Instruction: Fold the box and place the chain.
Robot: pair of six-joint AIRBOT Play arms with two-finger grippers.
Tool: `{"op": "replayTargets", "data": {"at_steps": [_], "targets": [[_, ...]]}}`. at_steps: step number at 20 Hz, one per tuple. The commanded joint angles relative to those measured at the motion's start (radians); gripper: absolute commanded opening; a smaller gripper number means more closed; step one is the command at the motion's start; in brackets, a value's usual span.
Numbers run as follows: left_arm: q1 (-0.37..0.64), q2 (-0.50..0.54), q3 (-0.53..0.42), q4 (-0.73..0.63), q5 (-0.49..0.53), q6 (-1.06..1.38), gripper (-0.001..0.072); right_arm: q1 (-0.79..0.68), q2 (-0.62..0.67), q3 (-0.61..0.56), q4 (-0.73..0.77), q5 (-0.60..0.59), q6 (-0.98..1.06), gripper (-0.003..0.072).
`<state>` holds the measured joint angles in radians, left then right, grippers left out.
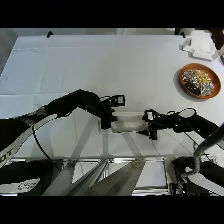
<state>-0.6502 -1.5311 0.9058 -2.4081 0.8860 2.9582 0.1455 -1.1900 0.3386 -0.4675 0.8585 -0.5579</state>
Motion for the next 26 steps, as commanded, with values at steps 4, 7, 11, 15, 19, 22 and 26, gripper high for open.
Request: {"op": "replayTargets", "data": {"at_steps": [4,7,11,15,19,22,26], "targets": [[0.0,0.001,0.001,0.0,0.0,0.0,0.0011,0.001,-0.001,-0.001,-0.037,-0.015,-0.001,0.0518],[0.0,0.001,0.001,0.001,0.0,0.0,0.0011,0.001,0.0,-0.001,-0.05,-0.024,0.0,0.0521],[0.0,0.001,0.001,0.0,0.0,0.0,0.0011,0.001,0.002,0.0,-0.05,-0.036,0.0,0.0542],[0.0,0.001,0.001,0.0,0.0,0.0,0.0011,0.001,0.002,0.0,-0.048,-0.031,0.004,0.0542],[0.0,0.001,0.001,0.001,0.0,0.0,0.0011,0.001,0.002,0.0,-0.048,-0.008,0.004,0.0499],[0.0,0.001,0.001,0.0,0.0,0.0,0.0011,0.001,0.002,0.0,-0.048,0.002,0.004,0.0499],[0.0,0.001,0.001,0.0,0.0,0.0,0.0011,0.001,0.002,0.0,-0.048,0.004,0.006,0.0456]]}}
